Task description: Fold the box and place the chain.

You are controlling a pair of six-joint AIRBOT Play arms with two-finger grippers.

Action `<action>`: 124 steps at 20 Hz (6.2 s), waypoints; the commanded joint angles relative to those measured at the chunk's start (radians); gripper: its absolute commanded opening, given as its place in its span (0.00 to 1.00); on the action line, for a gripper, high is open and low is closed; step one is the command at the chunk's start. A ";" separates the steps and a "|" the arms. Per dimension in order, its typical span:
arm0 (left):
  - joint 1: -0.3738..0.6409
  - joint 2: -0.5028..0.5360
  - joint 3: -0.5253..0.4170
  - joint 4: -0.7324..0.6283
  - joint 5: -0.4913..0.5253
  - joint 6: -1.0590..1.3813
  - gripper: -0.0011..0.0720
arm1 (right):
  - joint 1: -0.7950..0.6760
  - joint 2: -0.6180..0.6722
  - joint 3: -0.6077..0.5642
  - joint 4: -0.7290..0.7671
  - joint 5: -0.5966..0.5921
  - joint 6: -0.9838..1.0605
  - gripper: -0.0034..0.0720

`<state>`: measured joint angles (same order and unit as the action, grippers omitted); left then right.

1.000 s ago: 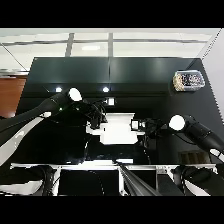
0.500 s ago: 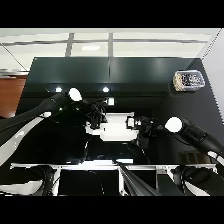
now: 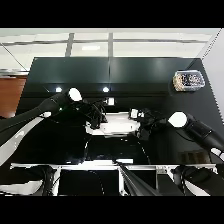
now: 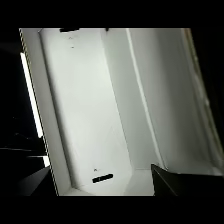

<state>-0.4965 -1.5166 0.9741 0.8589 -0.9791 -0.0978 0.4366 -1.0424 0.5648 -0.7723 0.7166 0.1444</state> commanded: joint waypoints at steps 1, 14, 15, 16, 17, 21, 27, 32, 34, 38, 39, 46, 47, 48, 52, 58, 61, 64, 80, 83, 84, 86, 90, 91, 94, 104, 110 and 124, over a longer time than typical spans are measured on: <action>0.000 0.000 0.000 0.000 -0.002 0.001 0.05 | -0.051 0.000 0.008 0.028 0.004 -0.026 0.98; 0.000 0.000 0.000 -0.003 -0.001 0.001 0.05 | -0.109 -0.114 -0.001 0.219 0.074 -0.264 0.98; 0.000 0.000 0.000 -0.003 -0.001 0.001 0.05 | -0.109 -0.132 -0.005 0.219 0.085 -0.287 0.98; 0.000 0.000 0.000 -0.004 -0.001 0.001 0.05 | -0.109 -0.146 -0.009 0.218 0.086 -0.315 0.98; 0.000 0.000 0.000 -0.003 -0.001 0.001 0.05 | -0.109 -0.155 -0.010 0.219 0.085 -0.340 0.98; 0.000 0.000 0.000 -0.003 -0.001 0.001 0.05 | -0.109 -0.193 -0.010 0.222 0.084 -0.435 0.98; 0.000 0.000 0.000 -0.003 -0.001 0.001 0.05 | -0.109 -0.209 -0.010 0.222 0.077 -0.475 0.98; 0.000 0.000 0.000 -0.003 -0.001 0.001 0.05 | -0.102 -0.229 -0.007 0.230 0.078 -0.474 0.98; 0.000 0.000 0.000 -0.003 0.000 0.001 0.05 | -0.100 -0.230 -0.006 0.237 0.074 -0.474 0.98; 0.000 0.000 0.000 -0.003 0.000 0.001 0.05 | -0.093 -0.231 -0.006 0.237 0.055 -0.462 0.98; 0.000 0.000 0.000 -0.004 0.000 0.001 0.05 | -0.086 -0.232 -0.006 0.229 0.047 -0.455 0.98; 0.000 0.000 0.000 -0.003 0.000 0.001 0.05 | -0.073 -0.233 -0.006 0.214 0.029 -0.439 0.98; 0.000 0.000 0.000 -0.003 0.000 0.001 0.05 | -0.073 -0.233 -0.006 0.214 0.029 -0.439 0.82; 0.000 0.000 0.000 -0.003 0.002 0.001 0.05 | -0.073 -0.233 -0.006 0.214 0.030 -0.439 0.59; 0.000 0.001 0.000 -0.003 0.003 0.000 0.17 | -0.073 -0.233 -0.006 0.214 0.030 -0.439 0.58; 0.045 0.115 0.001 0.060 -0.016 -0.137 0.89 | -0.073 -0.233 -0.006 0.223 0.005 -0.422 0.58; 0.073 0.221 0.001 0.190 -0.118 -0.334 0.89 | -0.073 -0.233 -0.006 0.238 -0.024 -0.403 0.58; 0.077 0.282 0.000 0.251 -0.290 -0.548 0.39 | -0.073 -0.233 -0.006 0.238 -0.023 -0.403 0.58; 0.041 0.138 -0.160 -0.335 0.408 -0.448 0.05 | -0.073 -0.233 -0.006 0.237 -0.023 -0.404 0.58; 0.041 0.050 -0.137 -0.335 0.302 -0.448 0.05 | -0.073 -0.233 -0.006 0.237 -0.023 -0.404 0.58; 0.041 0.032 -0.135 -0.335 0.282 -0.448 0.05 | -0.073 -0.233 -0.006 0.237 -0.023 -0.403 0.58; 0.041 0.016 -0.135 -0.321 0.248 -0.448 0.05 | -0.073 -0.233 -0.006 0.237 -0.023 -0.404 0.58; 0.057 0.061 -0.084 -0.195 0.186 -0.450 0.05 | -0.073 -0.233 -0.006 0.237 -0.023 -0.403 0.58; 0.069 0.090 -0.069 -0.163 0.181 -0.460 0.05 | -0.073 -0.233 -0.006 0.237 -0.023 -0.403 0.58; 0.132 0.219 -0.064 -0.122 0.117 -0.484 0.05 | -0.073 -0.233 -0.006 0.237 -0.023 -0.403 0.58; 0.149 0.293 -0.229 0.038 0.000 0.021 0.94 | -0.073 -0.233 -0.006 0.237 -0.021 -0.404 0.26; 0.023 0.204 -0.235 0.002 0.141 0.020 0.84 | -0.073 -0.233 -0.006 0.237 -0.022 -0.404 0.26; 0.010 0.189 -0.235 -0.095 0.166 0.021 0.24 | -0.073 -0.233 -0.006 0.237 -0.022 -0.404 0.26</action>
<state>-0.4843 -1.3266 0.7395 0.7689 -0.8215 -0.0780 0.3630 -1.2751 0.5583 -0.5358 0.6952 -0.2604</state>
